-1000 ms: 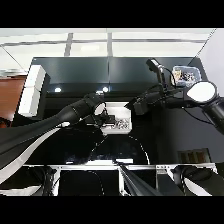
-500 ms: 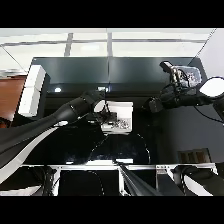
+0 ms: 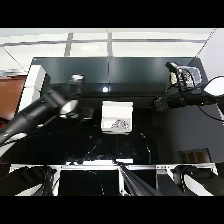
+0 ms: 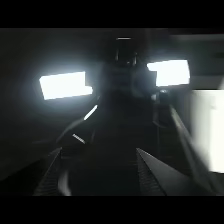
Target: Fold the box and place the chain.
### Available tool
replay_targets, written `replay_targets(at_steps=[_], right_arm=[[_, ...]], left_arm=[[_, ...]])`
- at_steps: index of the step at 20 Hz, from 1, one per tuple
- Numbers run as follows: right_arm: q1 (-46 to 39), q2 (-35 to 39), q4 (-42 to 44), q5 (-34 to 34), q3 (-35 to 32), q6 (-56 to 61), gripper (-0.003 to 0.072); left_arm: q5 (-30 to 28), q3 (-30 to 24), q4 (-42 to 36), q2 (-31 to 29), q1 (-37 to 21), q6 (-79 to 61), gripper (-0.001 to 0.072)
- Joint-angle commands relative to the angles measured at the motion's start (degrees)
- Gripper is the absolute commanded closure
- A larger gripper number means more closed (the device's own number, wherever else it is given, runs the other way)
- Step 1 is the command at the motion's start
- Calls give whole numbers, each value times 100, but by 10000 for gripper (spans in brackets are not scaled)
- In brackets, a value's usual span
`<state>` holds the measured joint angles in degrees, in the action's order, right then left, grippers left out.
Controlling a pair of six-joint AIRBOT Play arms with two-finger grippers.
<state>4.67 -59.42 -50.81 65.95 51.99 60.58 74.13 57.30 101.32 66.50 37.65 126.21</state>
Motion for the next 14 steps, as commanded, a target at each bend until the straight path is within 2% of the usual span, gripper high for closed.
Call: replay_targets(at_steps=[1, 3, 5, 6, 7, 8, 13, 14], right_arm=[[-105, -2, -28, 39, -4, 74, 412], [-105, -2, -28, 74, -4, 138, 412], [-103, -2, -28, 133, -4, 179, 412], [-103, -2, -26, 149, -4, 199, 412], [-103, -2, -28, 151, -4, 203, 412], [-103, -2, -26, 151, -4, 212, 412], [-96, -2, -26, 155, -4, 289, 412], [-96, -2, -28, 160, -4, 310, 412]], left_arm=[[-1084, -1274, -1375, -807, -1244, -872, 179], [-1875, -1893, -3353, -828, -1740, -3348, 187], [-2006, -2253, -4933, -699, -1834, -6293, 187], [-1917, -2341, -5429, -608, -1770, -7656, 185], [-1945, -2371, -5613, -527, -1665, -8596, 139], [-2057, -2374, -5670, -457, -1528, -9381, -5], [-3088, -2374, -5657, -389, -1045, -12399, -4], [-3084, -2319, -5663, -348, -1067, -12880, -4]])
